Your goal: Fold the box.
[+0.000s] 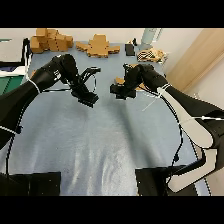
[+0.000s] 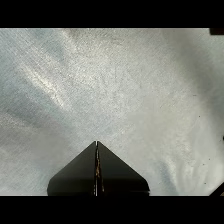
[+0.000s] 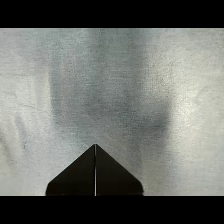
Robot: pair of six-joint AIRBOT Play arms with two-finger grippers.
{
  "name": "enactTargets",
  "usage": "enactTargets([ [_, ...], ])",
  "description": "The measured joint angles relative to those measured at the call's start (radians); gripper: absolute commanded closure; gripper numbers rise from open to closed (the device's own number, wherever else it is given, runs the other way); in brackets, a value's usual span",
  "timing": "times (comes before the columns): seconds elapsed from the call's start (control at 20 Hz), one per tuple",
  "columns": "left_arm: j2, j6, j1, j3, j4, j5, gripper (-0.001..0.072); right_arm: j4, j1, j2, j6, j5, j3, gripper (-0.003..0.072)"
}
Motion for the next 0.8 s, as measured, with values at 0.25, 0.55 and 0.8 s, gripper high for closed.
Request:
enactTargets([
  [0.25, 0.000, 0.000, 0.000, 0.000, 0.000, 0.005, 0.0696, 0.000, 0.000, 0.000, 0.000, 0.017, 0.000, 0.0682],
  [0.55, -0.001, 0.000, -0.001, 0.000, 0.000, 0.109, 0.0696, 0.010, 0.000, -0.002, 0.006, 0.037, 0.000, 0.0681],
  [0.8, -0.005, -0.004, -0.005, 0.000, -0.001, 0.176, 0.0696, 0.000, -0.037, -0.021, 0.015, 0.048, 0.029, 0.0681],
])
